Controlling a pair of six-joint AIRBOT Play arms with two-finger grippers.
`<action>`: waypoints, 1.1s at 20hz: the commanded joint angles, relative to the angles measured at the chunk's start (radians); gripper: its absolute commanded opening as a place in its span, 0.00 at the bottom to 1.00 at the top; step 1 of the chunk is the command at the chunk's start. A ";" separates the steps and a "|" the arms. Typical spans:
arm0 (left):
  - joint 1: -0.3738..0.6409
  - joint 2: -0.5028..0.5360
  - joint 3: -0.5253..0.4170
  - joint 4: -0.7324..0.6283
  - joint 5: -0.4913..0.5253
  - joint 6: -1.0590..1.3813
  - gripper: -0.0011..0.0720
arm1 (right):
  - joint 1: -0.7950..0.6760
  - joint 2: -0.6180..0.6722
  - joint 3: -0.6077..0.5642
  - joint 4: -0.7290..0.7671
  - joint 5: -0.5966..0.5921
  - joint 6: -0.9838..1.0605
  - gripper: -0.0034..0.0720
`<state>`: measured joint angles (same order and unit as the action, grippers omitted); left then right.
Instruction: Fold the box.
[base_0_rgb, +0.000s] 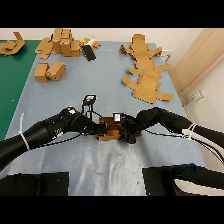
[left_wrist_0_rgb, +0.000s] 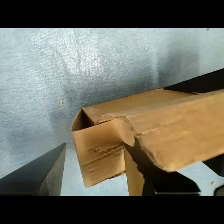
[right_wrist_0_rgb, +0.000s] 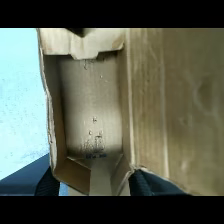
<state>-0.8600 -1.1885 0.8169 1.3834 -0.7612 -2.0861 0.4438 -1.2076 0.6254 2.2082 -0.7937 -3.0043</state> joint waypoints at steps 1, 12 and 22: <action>-0.033 -0.030 0.013 0.035 -0.033 -0.043 0.73 | 0.000 0.000 0.001 -0.001 0.000 0.000 0.72; -0.057 -0.135 0.111 0.046 -0.040 -0.043 0.73 | 0.000 0.000 0.001 -0.001 0.000 0.000 0.72; -0.055 -0.260 0.208 0.058 -0.176 -0.327 0.73 | 0.000 0.000 0.001 -0.001 0.000 0.000 0.72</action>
